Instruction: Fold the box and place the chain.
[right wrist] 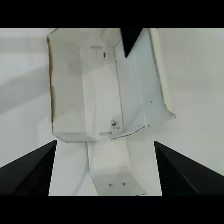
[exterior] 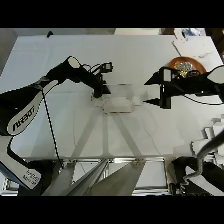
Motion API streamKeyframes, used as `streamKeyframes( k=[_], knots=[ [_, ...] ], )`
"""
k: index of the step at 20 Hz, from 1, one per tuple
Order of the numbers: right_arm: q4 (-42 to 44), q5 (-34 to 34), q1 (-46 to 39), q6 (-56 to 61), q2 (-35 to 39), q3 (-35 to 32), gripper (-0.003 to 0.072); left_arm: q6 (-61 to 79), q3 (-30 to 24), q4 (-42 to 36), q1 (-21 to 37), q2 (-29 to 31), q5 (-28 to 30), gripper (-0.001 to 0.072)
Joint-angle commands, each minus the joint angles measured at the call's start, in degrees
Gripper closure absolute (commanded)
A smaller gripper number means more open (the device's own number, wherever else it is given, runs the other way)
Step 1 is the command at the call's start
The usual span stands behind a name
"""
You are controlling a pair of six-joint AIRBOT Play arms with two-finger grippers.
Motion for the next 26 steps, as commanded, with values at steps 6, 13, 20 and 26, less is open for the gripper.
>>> streamKeyframes(
  k=[6, 13, 20, 26],
  knots=[
    [1.57, -7.41, 1.49, -3.45, -13.68, -5.25, -0.0006, 0.0, -0.02, 0.0, -0.04, -0.04, 0.0, 0.0705],
    [12.17, -12.98, 1.51, -20.2, -21.59, -9.07, -0.0008, 0.0, -0.02, 0.0, -0.04, -0.04, 0.0, 0.0705],
    [12.76, -11.65, 1.51, -19.76, -22.97, -9.05, -0.0003, 0.0, -0.02, 0.0, -0.04, -0.04, 0.0, 0.0705],
    [13.44, -10.69, 1.51, -19.96, -23.28, -9.07, -0.0001, 0.0, -0.02, 0.0, -0.04, -0.04, 0.0, 0.0705]
  ],
)
